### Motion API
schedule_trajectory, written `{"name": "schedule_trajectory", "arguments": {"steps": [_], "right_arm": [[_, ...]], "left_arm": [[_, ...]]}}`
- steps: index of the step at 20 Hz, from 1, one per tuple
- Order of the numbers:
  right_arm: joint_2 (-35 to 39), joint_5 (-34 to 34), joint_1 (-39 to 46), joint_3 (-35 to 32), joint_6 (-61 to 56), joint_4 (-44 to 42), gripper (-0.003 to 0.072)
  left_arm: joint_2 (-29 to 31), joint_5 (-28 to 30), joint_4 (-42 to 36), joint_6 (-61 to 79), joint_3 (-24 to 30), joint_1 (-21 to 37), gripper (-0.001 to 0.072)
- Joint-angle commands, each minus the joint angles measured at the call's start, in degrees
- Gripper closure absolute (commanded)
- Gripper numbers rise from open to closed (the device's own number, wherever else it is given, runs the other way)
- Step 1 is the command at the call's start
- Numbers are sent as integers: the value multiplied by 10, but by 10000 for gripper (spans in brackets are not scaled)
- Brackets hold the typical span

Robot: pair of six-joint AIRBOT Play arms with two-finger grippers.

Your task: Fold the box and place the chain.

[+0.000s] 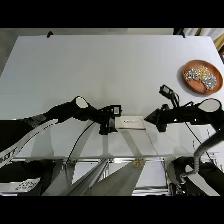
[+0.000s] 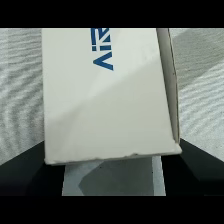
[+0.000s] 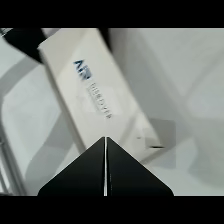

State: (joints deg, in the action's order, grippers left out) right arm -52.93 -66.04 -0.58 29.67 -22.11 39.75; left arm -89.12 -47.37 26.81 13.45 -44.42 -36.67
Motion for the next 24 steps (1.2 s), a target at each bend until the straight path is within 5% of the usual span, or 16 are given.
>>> {"name": "schedule_trajectory", "arguments": {"steps": [1, 4, 6, 14, 17, 19, 24], "right_arm": [[31, 6, 0, 75, -218, 176, 672], [31, -14, 0, 141, -370, 376, 672], [31, -8, 0, 152, -412, 434, 672], [23, -4, 1, 151, -428, 431, 670], [23, -4, 1, 151, -428, 429, 670], [23, -4, 1, 151, -428, 426, 670], [23, -4, 1, 151, -428, 421, 670]], "left_arm": [[0, 0, 0, 0, 0, 0, 376], [0, 0, 0, 0, 0, 0, 376], [0, 0, 0, 0, 0, 0, 376], [0, -2, -7, -23, 0, 0, 380], [1, -4, -21, -35, 0, 0, 463], [7, -7, -21, -59, 0, 0, 704], [87, 56, -29, -104, 0, 2, 708]]}}
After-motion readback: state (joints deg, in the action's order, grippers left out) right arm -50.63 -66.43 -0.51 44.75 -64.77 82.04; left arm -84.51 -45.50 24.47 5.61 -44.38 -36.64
